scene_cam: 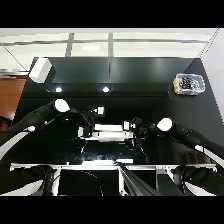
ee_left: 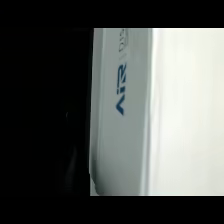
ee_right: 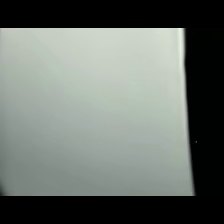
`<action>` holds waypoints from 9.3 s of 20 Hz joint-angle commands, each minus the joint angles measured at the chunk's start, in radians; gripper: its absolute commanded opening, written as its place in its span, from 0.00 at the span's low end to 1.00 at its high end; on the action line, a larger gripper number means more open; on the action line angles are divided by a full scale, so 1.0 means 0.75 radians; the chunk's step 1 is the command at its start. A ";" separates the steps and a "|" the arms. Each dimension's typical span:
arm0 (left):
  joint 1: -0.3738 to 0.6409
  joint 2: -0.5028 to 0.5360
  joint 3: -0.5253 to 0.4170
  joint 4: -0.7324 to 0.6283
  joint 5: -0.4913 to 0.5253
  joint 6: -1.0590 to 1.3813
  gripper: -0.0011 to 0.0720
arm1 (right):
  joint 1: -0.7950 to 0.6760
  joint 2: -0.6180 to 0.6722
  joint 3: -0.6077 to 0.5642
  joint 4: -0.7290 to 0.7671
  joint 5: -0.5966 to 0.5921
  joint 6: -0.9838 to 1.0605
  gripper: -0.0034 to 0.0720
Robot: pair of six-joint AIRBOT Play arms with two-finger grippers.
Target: Fold the box and place the chain.
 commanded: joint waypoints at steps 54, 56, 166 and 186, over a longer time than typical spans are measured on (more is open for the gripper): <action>0.081 0.382 -0.271 0.167 0.047 0.093 0.98 | 0.001 -0.001 -0.001 -0.002 -0.001 0.002 0.28; 0.027 0.356 -0.271 0.152 0.107 0.090 0.98 | 0.001 -0.001 -0.001 -0.002 -0.001 0.002 0.29; -0.518 -0.105 0.209 0.904 -0.107 -3.089 0.06 | 0.001 -0.001 -0.001 -0.002 -0.003 0.003 0.29; -0.518 -0.151 0.282 0.907 -0.145 -3.061 0.05 | 0.001 -0.001 -0.001 -0.002 -0.003 0.003 0.28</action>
